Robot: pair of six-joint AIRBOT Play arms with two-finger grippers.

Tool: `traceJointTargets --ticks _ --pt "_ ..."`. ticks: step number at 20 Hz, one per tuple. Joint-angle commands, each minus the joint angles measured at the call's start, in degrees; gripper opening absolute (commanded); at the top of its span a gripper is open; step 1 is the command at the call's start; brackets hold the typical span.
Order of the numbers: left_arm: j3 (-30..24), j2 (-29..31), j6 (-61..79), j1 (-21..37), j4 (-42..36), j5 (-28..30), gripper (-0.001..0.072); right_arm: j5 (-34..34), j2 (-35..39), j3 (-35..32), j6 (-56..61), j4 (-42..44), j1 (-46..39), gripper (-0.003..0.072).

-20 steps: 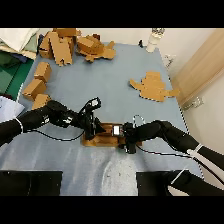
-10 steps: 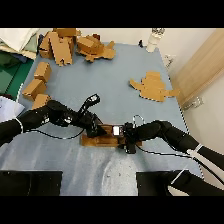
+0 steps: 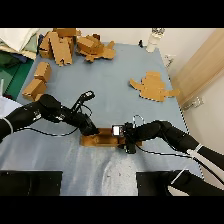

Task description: Fold the box.

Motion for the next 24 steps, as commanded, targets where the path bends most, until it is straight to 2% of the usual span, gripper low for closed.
traceJointTargets --ticks 1,2,3,4,5,9,11,14,16,19,24 --pt "0.1 5.1 -15.2 1.7 16.0 -4.9 0.0549 0.0 0.0 0.0 0.0 0.0 0.0 0.0543" --pt "0.1 6.6 -20.0 1.7 20.5 -6.3 0.0545 0.0 0.0 0.0 0.0 0.0 0.0 0.0542" --pt "0.1 7.9 -25.4 1.7 24.2 -8.7 0.0405 0.0 0.0 0.0 0.0 0.0 0.0 0.0542" --pt "0.1 8.9 -29.4 1.7 26.8 -10.9 0.0072 0.0 0.0 0.0 0.0 0.0 0.0 0.0542" --pt "0.1 9.3 -31.5 1.7 28.4 -13.0 0.0011 0.0 0.0 0.0 0.0 0.0 0.0 0.0543" --pt "-0.5 9.3 -35.9 1.6 27.0 -15.9 0.001 0.0 0.0 0.0 0.0 0.0 0.0 0.0543" --pt "-1.9 9.3 -34.4 1.6 18.7 -16.9 0.001 0.0 0.0 0.0 0.0 0.0 0.0 0.0542" --pt "-4.2 9.3 -27.6 0.6 0.0 -16.7 0.001 0.0 0.0 0.0 0.0 0.0 0.0 0.0543" --pt "-4.2 9.2 -26.6 -2.4 -5.8 -12.5 0.001 0.0 0.0 0.0 0.0 0.0 0.0 0.0542" --pt "-4.0 7.6 -27.2 -6.6 -8.2 -5.4 0.0011 0.0 0.0 0.0 0.0 0.0 0.0 0.0543" --pt "-3.8 2.3 -26.9 -6.6 -16.2 6.3 0.001 0.0 0.0 0.0 0.0 0.0 0.0 0.0543"
